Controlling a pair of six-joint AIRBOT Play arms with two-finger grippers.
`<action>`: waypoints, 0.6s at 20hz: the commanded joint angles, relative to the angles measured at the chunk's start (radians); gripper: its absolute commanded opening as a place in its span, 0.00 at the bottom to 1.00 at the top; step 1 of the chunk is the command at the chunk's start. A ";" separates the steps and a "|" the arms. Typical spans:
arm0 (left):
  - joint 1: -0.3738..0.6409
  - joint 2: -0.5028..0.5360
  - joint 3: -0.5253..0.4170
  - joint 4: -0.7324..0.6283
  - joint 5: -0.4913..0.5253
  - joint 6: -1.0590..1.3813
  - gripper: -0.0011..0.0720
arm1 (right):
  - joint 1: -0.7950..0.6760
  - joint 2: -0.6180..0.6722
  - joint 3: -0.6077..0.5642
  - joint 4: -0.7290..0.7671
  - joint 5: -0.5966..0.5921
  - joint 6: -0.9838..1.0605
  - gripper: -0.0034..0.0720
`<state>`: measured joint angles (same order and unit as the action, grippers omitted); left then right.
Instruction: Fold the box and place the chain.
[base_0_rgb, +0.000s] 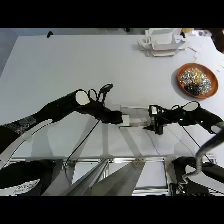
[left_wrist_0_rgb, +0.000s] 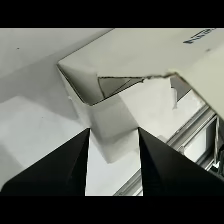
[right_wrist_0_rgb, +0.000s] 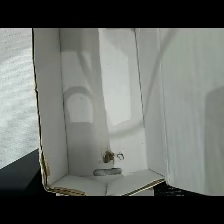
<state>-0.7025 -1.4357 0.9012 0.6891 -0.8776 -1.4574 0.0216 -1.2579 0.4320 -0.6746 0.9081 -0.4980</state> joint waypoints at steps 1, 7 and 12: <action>-0.035 -0.003 0.001 0.020 0.077 -0.068 0.49 | 0.000 0.000 0.000 0.000 0.000 0.000 0.59; -0.087 -0.003 0.027 0.245 0.140 -0.347 0.49 | 0.000 0.000 0.000 0.000 0.000 0.000 0.59; -0.141 -0.078 0.174 0.425 0.035 -0.542 0.49 | 0.000 0.000 0.000 0.000 0.000 0.000 0.59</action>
<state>-0.8127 -1.4734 1.0039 0.9947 -0.7841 -1.8652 0.0216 -1.2579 0.4320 -0.6746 0.9081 -0.4984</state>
